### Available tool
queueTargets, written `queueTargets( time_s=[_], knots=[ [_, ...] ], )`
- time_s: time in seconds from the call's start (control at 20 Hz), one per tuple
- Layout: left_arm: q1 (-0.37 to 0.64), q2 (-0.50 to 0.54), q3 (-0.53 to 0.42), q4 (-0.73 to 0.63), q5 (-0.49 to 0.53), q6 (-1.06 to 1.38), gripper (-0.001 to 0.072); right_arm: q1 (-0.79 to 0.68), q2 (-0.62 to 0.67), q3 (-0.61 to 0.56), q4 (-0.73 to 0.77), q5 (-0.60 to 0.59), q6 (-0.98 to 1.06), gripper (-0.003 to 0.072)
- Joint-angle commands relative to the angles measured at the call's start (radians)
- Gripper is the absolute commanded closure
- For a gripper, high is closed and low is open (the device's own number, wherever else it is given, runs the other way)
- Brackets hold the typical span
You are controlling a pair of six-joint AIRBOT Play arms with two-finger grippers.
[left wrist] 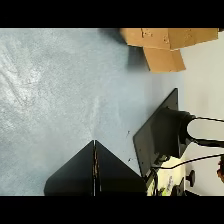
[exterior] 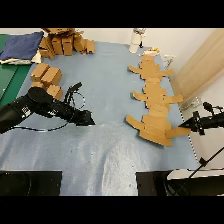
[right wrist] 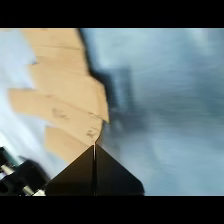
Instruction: Fold the box.
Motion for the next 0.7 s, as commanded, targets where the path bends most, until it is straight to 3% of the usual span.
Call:
queueTargets(
  time_s=[0.0,0.25,0.55,0.65],
  knots=[
    [-0.001,0.001,0.000,-0.010,-0.001,0.002,0.0698,0.033,0.074,-0.079,0.177,0.066,-0.058,0.0681],
    [-0.001,0.001,0.000,-0.016,0.001,0.039,0.0699,0.212,0.220,-0.293,0.093,0.002,-0.064,0.0682],
    [-0.001,0.000,0.000,-0.032,0.028,0.114,0.0699,0.466,0.448,-0.506,0.100,-0.332,-0.084,0.0683],
    [-0.001,0.000,-0.001,-0.031,0.027,0.117,0.0699,0.540,0.502,-0.566,0.093,-0.391,-0.083,0.0681]
  ],
)
